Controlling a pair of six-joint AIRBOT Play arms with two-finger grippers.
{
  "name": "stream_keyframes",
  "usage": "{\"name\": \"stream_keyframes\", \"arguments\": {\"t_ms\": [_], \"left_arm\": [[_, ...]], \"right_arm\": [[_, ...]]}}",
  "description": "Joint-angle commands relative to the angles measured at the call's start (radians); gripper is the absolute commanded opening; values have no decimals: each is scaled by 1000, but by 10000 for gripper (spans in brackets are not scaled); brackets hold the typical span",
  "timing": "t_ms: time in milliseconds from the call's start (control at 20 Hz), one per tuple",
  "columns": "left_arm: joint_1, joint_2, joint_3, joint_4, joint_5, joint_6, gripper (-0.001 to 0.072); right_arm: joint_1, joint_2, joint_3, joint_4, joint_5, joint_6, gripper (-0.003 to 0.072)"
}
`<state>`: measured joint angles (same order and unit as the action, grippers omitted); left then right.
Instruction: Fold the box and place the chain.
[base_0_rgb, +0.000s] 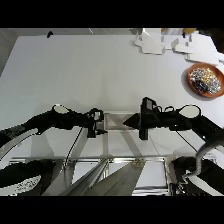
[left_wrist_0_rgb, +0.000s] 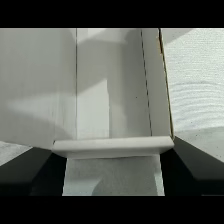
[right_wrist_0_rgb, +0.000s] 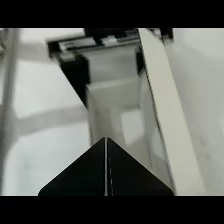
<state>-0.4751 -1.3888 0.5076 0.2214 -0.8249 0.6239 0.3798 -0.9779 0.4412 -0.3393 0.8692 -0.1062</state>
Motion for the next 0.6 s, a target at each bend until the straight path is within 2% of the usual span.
{"name": "stream_keyframes", "arguments": {"t_ms": [0,150,250,400,550], "left_arm": [[0,0,1,0,-2,0,256],[0,0,1,0,-2,0,256],[0,0,1,0,-1,0,256],[0,0,1,0,-2,0,256],[0,0,1,0,-2,0,256]], "right_arm": [[68,-1,1,-65,-341,163,16],[70,-45,1,113,-468,162,16],[68,-92,1,165,-481,163,15],[68,-166,1,139,-465,237,15],[68,-182,1,35,-425,340,15]]}}
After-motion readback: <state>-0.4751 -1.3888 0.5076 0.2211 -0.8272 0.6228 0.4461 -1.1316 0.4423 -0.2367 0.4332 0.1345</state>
